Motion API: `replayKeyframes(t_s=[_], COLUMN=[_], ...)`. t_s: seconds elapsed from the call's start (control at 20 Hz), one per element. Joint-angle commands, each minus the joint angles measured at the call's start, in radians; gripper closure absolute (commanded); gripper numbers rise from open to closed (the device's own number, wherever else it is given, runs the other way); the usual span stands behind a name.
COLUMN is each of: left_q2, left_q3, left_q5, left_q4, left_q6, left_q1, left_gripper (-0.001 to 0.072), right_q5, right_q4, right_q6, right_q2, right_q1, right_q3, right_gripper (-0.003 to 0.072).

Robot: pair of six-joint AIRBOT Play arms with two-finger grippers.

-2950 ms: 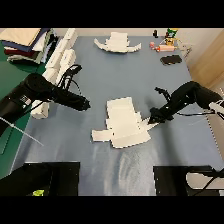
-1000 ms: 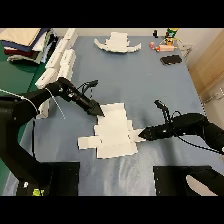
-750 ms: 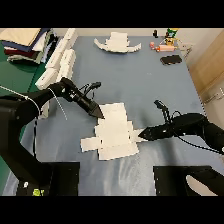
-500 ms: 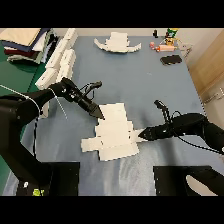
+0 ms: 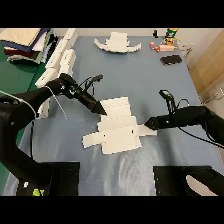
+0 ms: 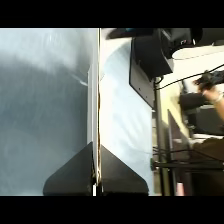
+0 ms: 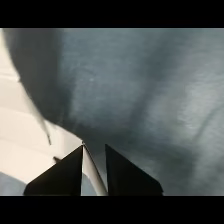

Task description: Fold the box.

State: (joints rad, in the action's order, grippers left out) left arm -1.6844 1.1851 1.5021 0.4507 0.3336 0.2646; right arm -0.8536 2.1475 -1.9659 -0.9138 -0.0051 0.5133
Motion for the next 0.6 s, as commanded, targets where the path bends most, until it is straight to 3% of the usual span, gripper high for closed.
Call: replayKeyframes(t_s=[0.0, 0.2, 0.55], left_q2=[0.100, 0.231, 0.450], left_q3=[0.002, -0.074, -0.371], left_q5=[-0.074, -0.253, -0.644], left_q4=[0.009, 0.055, 0.058], left_q6=[-0.140, -0.237, -0.454], left_q1=[0.027, 0.069, 0.236], left_gripper=[0.0704, 0.0704, 0.0705], right_q5=[0.080, 0.082, 0.080], right_q4=[-0.285, -0.337, -0.333], right_q6=[0.264, 0.359, 0.423], right_q2=[0.001, 0.001, -0.001], right_q1=[0.000, 0.000, 0.000], right_q3=[0.088, 0.180, 0.224], right_gripper=[0.0453, 0.0452, 0.0453])
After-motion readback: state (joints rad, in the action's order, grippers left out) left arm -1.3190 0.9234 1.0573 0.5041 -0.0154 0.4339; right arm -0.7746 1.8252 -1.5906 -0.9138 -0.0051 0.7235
